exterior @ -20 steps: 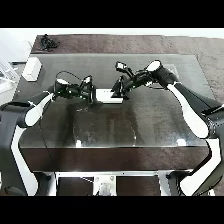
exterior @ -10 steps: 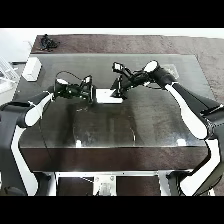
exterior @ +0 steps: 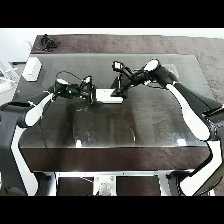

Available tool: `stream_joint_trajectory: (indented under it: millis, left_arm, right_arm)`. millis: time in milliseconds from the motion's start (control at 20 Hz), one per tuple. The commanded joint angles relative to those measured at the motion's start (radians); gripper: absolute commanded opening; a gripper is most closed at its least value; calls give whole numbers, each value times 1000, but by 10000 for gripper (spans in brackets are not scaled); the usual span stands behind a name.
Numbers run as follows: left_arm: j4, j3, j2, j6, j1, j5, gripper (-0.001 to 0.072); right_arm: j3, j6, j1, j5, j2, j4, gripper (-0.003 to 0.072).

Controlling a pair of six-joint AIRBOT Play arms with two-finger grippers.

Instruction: Fold the box and place the chain.

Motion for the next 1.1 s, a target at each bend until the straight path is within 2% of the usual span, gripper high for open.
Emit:
stream_joint_trajectory:
  millis: [0,200,250,350,550,900,1050]
  left_arm:
    - [0,0,1,0,1,1,290]
    - [0,0,1,0,1,2,290]
    - [0,0,1,0,1,1,290]
    - [0,0,1,0,1,2,290]
    - [0,0,1,0,1,1,290]
    - [0,0,1,0,1,1,290]
    - [0,0,1,0,1,1,290]
  right_arm:
    - [-9,9,-13,55,12,4,435]
    - [-55,-33,-10,-35,2,38,419]
    - [-64,-63,-10,-39,1,60,359]
    - [-79,-107,-10,-37,2,92,285]
    - [-100,-185,-10,-30,6,181,285]
    - [-186,-230,-10,-77,45,180,271]
    - [-189,-232,-10,-128,32,179,320]
